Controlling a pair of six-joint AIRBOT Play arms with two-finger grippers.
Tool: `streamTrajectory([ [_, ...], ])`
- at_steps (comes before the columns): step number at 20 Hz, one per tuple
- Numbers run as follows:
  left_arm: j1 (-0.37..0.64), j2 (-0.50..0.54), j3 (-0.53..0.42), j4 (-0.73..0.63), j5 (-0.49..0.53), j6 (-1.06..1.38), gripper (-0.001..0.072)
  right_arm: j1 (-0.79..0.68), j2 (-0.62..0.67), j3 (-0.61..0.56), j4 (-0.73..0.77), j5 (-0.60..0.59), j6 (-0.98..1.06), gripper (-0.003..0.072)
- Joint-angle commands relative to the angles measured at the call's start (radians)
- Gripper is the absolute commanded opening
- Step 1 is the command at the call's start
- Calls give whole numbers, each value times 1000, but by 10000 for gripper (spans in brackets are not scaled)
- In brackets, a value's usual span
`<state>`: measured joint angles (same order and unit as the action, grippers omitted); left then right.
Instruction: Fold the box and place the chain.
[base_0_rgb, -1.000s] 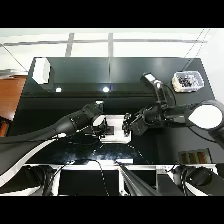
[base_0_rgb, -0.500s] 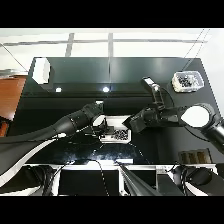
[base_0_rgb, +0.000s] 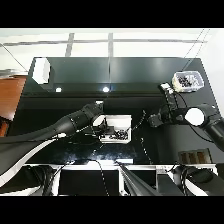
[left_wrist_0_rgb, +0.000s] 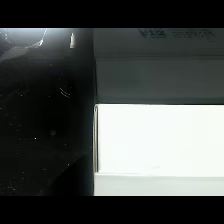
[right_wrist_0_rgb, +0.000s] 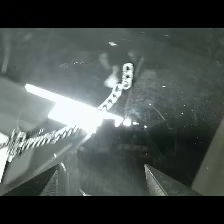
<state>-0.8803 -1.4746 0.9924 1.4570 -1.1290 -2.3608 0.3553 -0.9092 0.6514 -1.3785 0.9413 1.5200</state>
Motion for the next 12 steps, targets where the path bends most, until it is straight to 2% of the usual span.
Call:
streamTrajectory([
  [1,-1,0,0,4,8,1,33,42,-56,-39,-14,-158,94,595],
  [2,-1,0,0,7,8,0,32,69,-90,-39,-22,-203,106,595],
  [5,-1,0,0,7,6,0,32,116,-190,-39,-110,-311,311,590],
  [6,-1,0,0,7,6,0,32,121,-216,-39,-142,-319,382,542],
  [8,-1,0,0,7,7,0,32,121,-252,-39,-187,-310,489,520],
  [10,-1,0,0,8,7,0,32,124,-267,-39,-225,-319,530,455],
  [12,-1,0,0,7,7,0,33,134,-269,-39,-242,-330,531,453],
])
